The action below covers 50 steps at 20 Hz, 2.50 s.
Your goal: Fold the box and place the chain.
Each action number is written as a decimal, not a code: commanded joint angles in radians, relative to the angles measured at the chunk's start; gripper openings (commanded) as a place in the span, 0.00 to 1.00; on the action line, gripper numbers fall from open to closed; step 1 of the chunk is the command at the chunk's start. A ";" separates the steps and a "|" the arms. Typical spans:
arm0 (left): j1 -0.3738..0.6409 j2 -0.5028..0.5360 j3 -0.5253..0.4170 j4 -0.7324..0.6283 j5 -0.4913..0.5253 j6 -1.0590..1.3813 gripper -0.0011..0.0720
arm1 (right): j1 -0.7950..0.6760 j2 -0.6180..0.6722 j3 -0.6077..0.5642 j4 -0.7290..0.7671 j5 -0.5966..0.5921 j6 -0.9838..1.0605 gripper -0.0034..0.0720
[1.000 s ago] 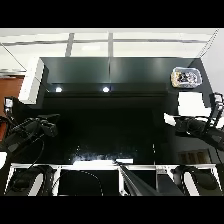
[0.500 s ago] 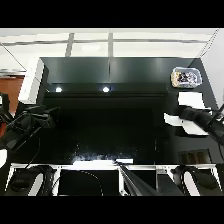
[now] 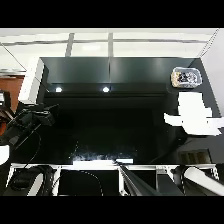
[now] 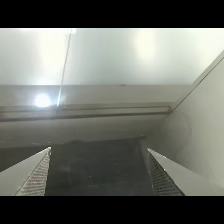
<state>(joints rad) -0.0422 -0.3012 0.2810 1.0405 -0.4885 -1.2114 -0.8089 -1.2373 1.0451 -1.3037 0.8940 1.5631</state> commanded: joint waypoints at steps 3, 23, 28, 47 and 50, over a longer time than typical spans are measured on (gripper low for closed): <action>0.000 -0.018 0.000 0.029 0.006 0.000 0.98 | -0.325 -0.289 0.262 0.137 0.278 -0.172 0.97; 0.000 -0.029 0.000 0.040 -0.014 0.000 0.98 | -0.259 -0.645 0.422 0.402 0.751 -0.548 0.39; 0.000 -0.030 0.000 0.015 -0.023 -0.005 0.98 | -0.233 -0.631 0.413 0.415 0.816 -0.546 0.06; -0.002 -0.038 0.000 -0.272 -0.238 -0.026 0.98 | 0.689 0.182 -0.260 0.684 0.048 -0.358 0.06; -0.002 -0.083 0.000 -0.282 -0.328 -0.027 0.98 | 0.853 0.360 -0.444 0.678 -0.082 -0.357 0.06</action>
<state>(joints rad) -0.0433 -0.3557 0.2806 0.7834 -0.7250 -1.2373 -0.1139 -1.0458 0.7639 -0.6273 1.0061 1.1820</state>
